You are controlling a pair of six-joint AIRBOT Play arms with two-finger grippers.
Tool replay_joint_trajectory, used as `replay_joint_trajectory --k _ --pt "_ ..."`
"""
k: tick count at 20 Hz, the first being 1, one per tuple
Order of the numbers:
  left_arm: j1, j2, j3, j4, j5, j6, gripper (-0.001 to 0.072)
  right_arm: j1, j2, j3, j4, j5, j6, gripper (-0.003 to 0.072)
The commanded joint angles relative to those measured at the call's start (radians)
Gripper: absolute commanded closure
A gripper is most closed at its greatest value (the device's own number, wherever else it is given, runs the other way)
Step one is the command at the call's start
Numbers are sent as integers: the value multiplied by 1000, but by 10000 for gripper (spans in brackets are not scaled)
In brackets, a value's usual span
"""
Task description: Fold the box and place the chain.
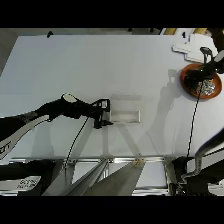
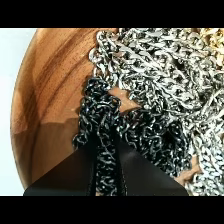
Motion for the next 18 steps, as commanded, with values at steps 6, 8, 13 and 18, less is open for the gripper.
replay_joint_trajectory --k 6,8,13,18 --pt "0 0 0 0 0 0 628 0 8 2 25 53 -89 475" --pt "0 0 0 0 0 0 628 0 8 2 26 79 -112 475" --pt "0 0 0 0 0 0 628 0 8 2 41 90 -135 476" --pt "0 0 0 0 0 0 628 0 8 2 47 98 -152 645"
